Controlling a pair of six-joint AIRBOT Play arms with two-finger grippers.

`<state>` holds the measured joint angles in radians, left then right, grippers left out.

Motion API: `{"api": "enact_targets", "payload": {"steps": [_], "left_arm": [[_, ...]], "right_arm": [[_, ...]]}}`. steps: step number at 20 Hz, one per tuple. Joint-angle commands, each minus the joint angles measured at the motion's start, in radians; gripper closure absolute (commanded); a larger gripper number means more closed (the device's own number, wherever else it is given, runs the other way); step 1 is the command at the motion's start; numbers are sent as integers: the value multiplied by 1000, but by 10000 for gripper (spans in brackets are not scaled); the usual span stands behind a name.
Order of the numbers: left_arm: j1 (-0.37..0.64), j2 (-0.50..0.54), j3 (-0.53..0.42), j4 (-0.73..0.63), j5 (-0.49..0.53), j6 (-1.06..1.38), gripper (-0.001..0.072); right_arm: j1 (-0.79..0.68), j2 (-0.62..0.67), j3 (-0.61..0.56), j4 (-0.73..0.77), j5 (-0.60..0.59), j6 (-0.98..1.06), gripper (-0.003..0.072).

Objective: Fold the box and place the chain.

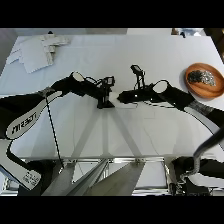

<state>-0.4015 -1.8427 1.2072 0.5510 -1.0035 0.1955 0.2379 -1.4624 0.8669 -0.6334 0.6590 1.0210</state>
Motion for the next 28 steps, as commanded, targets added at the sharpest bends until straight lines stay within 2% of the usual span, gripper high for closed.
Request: {"api": "enact_targets", "payload": {"steps": [1,5,10,13,16,18,21,24,28], "left_arm": [[1,0,0,0,-3,-1,432],[1,0,0,0,-3,-1,432],[1,0,0,0,-3,-1,432],[1,0,0,0,-3,-1,432],[1,0,0,0,-3,-1,432],[1,0,0,0,-3,-1,432],[1,0,0,0,-3,-1,432],[1,0,0,0,-3,-1,432],[1,0,0,0,-3,-1,432]], "right_arm": [[0,-2,-1,-63,10,23,673],[0,32,-1,-63,-10,16,673],[-2,150,-1,-63,-73,-33,674],[-3,215,-1,-66,-61,-51,675],[-31,253,-2,-63,14,-115,675],[-73,253,-31,-36,41,-113,675],[-140,252,-105,134,39,-116,676],[-146,227,-130,137,30,-117,676],[-146,116,-132,138,43,-113,677]]}}
